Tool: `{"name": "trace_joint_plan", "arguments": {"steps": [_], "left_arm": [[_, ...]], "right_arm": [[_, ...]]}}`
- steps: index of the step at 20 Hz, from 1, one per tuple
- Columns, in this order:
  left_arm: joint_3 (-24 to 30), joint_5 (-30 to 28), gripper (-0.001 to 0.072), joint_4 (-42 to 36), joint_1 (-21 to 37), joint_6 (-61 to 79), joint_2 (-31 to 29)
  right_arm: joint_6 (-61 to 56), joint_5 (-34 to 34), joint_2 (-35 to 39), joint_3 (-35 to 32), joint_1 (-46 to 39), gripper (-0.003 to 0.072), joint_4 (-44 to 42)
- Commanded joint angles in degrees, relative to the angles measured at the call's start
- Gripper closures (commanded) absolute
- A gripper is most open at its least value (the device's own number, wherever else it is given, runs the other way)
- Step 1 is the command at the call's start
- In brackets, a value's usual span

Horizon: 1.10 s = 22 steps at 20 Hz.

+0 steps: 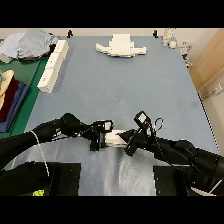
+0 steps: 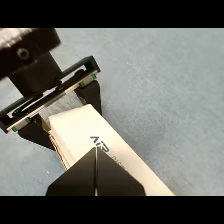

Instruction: Fold the box.

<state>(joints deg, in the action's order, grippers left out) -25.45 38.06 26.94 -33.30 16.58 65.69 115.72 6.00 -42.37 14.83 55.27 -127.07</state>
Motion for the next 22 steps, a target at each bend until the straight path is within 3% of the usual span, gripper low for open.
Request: {"name": "trace_joint_plan", "arguments": {"steps": [1, 6, 22], "left_arm": [[0.0, 0.0, 0.0185, 0.0, 0.1, 0.0, 0.0], [0.0, 0.0, 0.0185, 0.0, 0.1, 0.0, 0.0], [0.0, 0.0, 0.0185, 0.0, 0.1, 0.0, 0.0]], "right_arm": [[-0.9, -3.0, 0.2, -2.4, 0.9, 0.0681, -0.3], [-1.4, -9.0, -0.2, -4.9, 3.9, 0.0681, -0.3], [-2.3, -9.0, -4.1, -5.9, 5.2, 0.0681, -0.2]]}}
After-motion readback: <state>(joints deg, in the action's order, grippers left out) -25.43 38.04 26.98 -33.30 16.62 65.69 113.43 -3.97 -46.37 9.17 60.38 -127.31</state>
